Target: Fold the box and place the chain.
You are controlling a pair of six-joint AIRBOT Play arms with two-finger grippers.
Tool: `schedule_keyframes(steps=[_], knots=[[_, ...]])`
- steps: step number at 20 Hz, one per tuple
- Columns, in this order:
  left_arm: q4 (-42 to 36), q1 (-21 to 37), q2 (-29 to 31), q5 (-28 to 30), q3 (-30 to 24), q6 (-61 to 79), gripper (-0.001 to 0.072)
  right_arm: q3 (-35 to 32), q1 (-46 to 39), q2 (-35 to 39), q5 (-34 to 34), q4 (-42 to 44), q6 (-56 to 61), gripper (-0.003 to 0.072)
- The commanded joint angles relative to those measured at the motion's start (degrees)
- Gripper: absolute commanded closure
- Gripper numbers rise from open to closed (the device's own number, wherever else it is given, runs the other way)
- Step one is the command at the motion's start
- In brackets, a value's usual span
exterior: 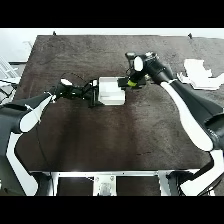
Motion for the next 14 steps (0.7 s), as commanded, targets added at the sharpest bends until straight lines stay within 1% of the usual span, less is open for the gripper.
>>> schedule_keyframes(steps=[1, 2, 3, 4, 5, 7, 10, 12, 14], knots=[[0.0, 0.0, 0.0, 0.1, 0.0, 0.0, 0.0420, 0.0, -3.3, 4.5, -1.2, -10.6, -2.7, 0.0113], [0.0, 0.0, 0.0, 0.1, 0.0, 0.0, 0.0420, 0.0, -5.4, 4.7, -3.9, -11.5, -4.0, 0.0113], [0.0, 0.0, 0.0, 0.0, 0.0, 0.0, 0.0420, 0.0, -8.1, 4.4, -7.9, -11.0, -4.8, 0.0126], [0.0, 0.0, 0.0, 0.0, 0.0, 0.0, 0.0420, 0.0, -10.8, 4.0, -11.7, -9.7, -5.7, 0.0263], [0.0, 0.0, 0.0, 0.0, 0.0, 0.0, 0.0420, 0.0, -13.3, 3.4, -15.5, -7.5, -7.1, 0.0302], [0.0, 0.0, 0.0, 0.0, 0.0, 0.0, 0.0420, 0.2, -18.1, 1.7, -20.2, 0.2, -12.3, 0.0282], [0.0, 0.0, 0.0, 0.0, 0.0, 0.0, 0.0419, 3.7, -22.8, -3.2, -20.5, 8.9, -20.7, 0.0282], [0.0, 0.0, 0.0, 0.1, 0.0, 0.0, 0.0420, 6.9, -24.0, -7.0, -20.2, 11.4, -25.3, 0.0283], [0.0, 0.0, 0.0, 0.0, 0.0, 0.0, 0.0419, 10.5, -24.4, -10.8, -18.3, 11.5, -28.2, 0.0282]])
